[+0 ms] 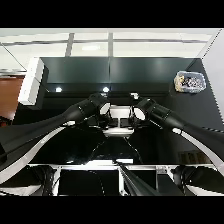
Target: Fold the box and place the chain.
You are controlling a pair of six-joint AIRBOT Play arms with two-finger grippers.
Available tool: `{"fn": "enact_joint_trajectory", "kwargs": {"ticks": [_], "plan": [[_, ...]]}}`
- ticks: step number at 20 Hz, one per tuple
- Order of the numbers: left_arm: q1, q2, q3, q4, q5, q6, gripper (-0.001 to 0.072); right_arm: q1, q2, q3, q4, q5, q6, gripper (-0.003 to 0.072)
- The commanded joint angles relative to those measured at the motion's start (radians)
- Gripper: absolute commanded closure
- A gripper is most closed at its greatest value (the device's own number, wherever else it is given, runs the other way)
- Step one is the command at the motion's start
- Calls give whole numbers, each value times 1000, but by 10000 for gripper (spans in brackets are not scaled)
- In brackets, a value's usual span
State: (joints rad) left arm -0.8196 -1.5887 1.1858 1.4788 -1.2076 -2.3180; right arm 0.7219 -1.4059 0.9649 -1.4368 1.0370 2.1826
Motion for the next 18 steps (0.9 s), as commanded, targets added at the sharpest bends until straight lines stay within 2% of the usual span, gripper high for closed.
{"fn": "enact_joint_trajectory", "kwargs": {"ticks": [1, 4, 7, 9, 12, 13, 14, 16, 17, 18], "plan": [[1, 0, 1, -2, -1, -4, 679, -5, 6, 1, 21, 0, 5, 294], [1, 0, 1, -2, 0, -4, 679, -5, 68, 1, 23, 31, -68, 294], [1, 0, 1, -2, -1, -4, 679, -5, 237, 1, -9, 110, -146, 294], [1, 0, 1, -2, -1, -4, 679, -5, 381, 1, -168, 160, -145, 294], [1, 0, 1, -2, -1, -4, 679, -7, 523, -15, -645, 217, -144, 313], [1, 0, 1, -2, -1, -4, 679, -26, 534, -40, -782, 188, -132, 313], [1, 0, 1, -2, -1, -4, 679, -68, 531, -72, -855, 124, -115, 313], [1, 0, 1, -2, -1, -4, 679, -223, 515, -163, -864, -113, -26, 309], [1, 0, 1, -2, -1, -4, 679, -314, 492, -195, -853, -204, 80, 184], [1, 0, 1, -2, -2, -4, 679, -422, 450, -200, -800, -266, 132, -34]]}}
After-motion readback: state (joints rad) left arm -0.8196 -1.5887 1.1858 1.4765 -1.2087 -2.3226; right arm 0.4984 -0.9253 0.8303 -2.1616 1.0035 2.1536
